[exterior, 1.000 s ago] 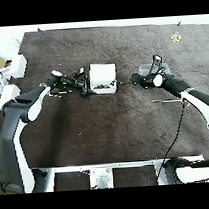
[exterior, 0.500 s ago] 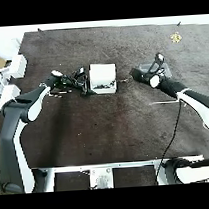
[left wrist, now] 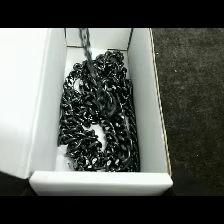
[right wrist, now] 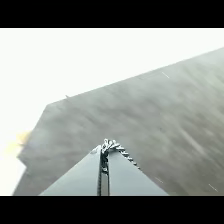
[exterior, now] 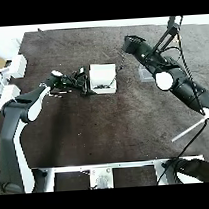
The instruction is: Fold the box and place the chain.
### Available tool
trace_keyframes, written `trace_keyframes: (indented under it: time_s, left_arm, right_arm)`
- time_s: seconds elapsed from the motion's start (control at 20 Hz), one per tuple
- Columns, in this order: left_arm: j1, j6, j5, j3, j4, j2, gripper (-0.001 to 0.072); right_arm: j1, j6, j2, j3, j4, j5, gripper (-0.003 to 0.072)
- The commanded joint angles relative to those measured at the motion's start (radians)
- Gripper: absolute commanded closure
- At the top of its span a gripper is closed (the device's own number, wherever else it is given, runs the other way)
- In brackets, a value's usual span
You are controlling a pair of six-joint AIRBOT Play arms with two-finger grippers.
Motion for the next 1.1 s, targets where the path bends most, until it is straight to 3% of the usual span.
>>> trace_keyframes:
  time_s: [0.0,0.65,0.9,1.0,1.05]
  left_arm:
    - [0.000,0.000,0.000,0.000,0.000,0.000,0.0422]
    - [0.000,0.000,0.000,0.000,0.000,0.000,0.0422]
    - [0.000,0.000,0.000,0.001,0.000,0.000,0.0422]
    - [0.000,0.000,0.000,0.000,0.000,0.000,0.0422]
    - [0.000,0.000,0.000,0.000,0.000,0.000,0.0422]
  right_arm:
    - [0.063,0.001,0.009,0.005,-0.032,-0.101,0.0681]
    - [0.104,-0.022,-0.108,0.005,-0.032,-0.097,0.0681]
    - [0.101,-0.027,-0.181,0.005,-0.048,0.094,0.0680]
    - [0.101,-0.027,-0.203,0.005,-0.103,0.150,0.0452]
    - [0.095,-0.027,-0.202,0.005,-0.132,0.158,0.0478]
